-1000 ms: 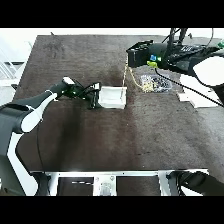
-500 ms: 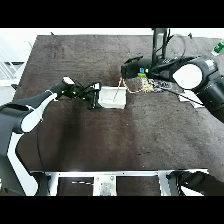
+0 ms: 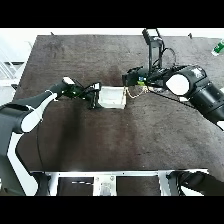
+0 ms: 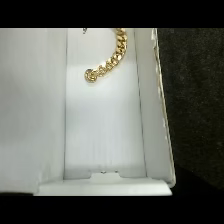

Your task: Fold the box and place the chain.

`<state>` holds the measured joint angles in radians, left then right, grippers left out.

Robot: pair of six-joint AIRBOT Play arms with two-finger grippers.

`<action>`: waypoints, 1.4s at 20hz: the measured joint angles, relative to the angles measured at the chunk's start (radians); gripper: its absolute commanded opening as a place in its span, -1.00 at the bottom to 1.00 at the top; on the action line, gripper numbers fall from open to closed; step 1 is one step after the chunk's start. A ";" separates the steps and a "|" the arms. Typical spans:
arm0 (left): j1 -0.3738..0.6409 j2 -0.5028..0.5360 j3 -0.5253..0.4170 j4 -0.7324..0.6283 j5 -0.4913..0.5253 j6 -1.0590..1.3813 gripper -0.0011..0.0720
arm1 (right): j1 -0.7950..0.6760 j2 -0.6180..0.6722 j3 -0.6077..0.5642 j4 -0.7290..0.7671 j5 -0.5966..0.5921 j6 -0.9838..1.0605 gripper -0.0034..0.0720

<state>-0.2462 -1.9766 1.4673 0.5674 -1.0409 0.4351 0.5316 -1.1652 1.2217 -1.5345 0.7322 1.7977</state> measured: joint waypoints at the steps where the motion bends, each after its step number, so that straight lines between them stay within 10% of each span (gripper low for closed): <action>1: 0.000 0.000 0.000 0.000 0.000 0.000 0.12 | 0.004 -0.011 -0.007 0.006 0.000 0.002 -0.89; 11: 0.000 0.000 0.000 0.000 0.000 0.000 0.12 | 0.042 -0.268 -0.029 0.058 -0.167 -0.002 -0.85; 14: 0.000 0.000 0.000 0.000 0.000 0.000 0.12 | 0.043 -0.315 -0.029 0.058 -0.194 -0.002 0.28; 28: 0.000 0.000 0.000 0.000 0.000 0.000 0.12 | -0.299 -0.154 -0.259 -0.002 -0.253 0.117 0.28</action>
